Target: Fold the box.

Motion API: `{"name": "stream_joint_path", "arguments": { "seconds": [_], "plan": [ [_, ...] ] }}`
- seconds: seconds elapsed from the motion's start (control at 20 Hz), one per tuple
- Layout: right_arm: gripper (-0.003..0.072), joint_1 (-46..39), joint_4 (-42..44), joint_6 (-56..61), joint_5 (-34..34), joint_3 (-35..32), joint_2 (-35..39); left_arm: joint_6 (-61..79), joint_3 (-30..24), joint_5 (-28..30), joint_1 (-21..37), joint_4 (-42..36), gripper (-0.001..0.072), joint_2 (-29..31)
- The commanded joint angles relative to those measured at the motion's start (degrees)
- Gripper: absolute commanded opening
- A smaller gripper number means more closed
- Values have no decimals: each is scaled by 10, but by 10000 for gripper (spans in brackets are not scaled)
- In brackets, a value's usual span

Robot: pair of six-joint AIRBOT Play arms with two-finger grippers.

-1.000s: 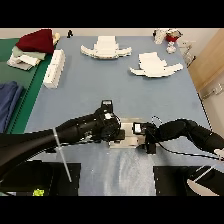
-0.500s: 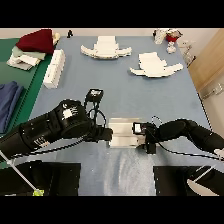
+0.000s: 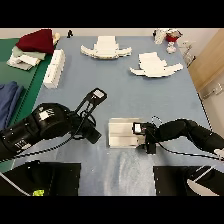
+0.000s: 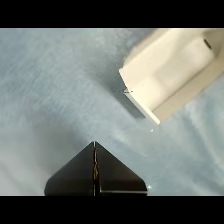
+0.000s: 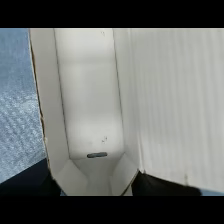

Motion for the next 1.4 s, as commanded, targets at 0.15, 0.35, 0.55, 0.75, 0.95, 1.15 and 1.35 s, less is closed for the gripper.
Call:
{"name": "stream_joint_path", "arguments": {
  "seconds": [0.15, 0.35, 0.55, 0.75, 0.95, 1.15, 1.35],
  "plan": [
    [523, 0, 0, 0, 0, 1, 0, 493, -145, 167, 129, -247, 693, 52],
    [523, 0, 0, 0, 0, 1, 0, 596, -225, 308, 148, -347, 693, 40],
    [523, 0, 0, 0, 0, 1, 0, 694, -261, 363, 147, -419, 693, 9],
    [523, 0, 0, 0, 0, 1, 0, 839, -262, 358, 147, -476, 694, -35],
    [523, 0, 0, 0, 0, 1, 0, 982, -262, 330, 147, -583, 695, -56],
    [523, 0, 0, 0, 0, 1, 0, 1066, -262, 304, 147, -663, 695, -74],
    [523, 0, 0, 0, 0, 1, 0, 1083, -262, 300, 147, -673, 694, -99]
  ]
}}
